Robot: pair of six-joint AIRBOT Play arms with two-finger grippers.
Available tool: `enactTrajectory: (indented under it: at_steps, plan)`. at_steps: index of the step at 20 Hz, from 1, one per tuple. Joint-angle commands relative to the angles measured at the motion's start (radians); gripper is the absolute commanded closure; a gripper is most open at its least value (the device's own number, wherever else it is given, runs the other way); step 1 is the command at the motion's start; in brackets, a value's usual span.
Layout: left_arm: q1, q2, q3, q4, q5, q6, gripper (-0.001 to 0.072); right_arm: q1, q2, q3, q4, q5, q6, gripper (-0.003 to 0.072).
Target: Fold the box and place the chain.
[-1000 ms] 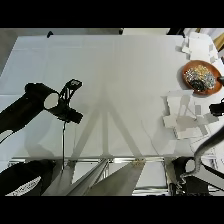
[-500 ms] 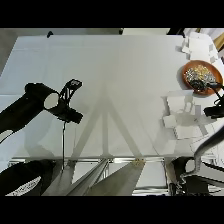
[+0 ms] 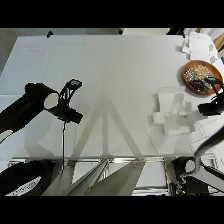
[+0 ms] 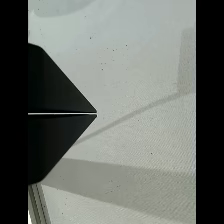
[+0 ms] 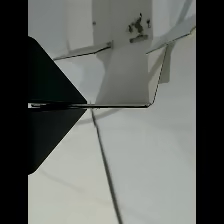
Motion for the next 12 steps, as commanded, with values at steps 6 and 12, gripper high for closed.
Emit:
enactTrajectory:
  at_steps: [6, 12]
  plan:
    - [0.000, 0.001, 0.000, 0.000, 0.000, 0.000, 0.0699, 0.331, 0.487, -0.306, 0.475, -0.156, 0.158, 0.0677]
    - [0.000, 0.001, 0.000, 0.000, 0.000, 0.000, 0.0699, 0.595, 0.610, -0.402, 0.468, -0.283, 0.378, 0.0676]
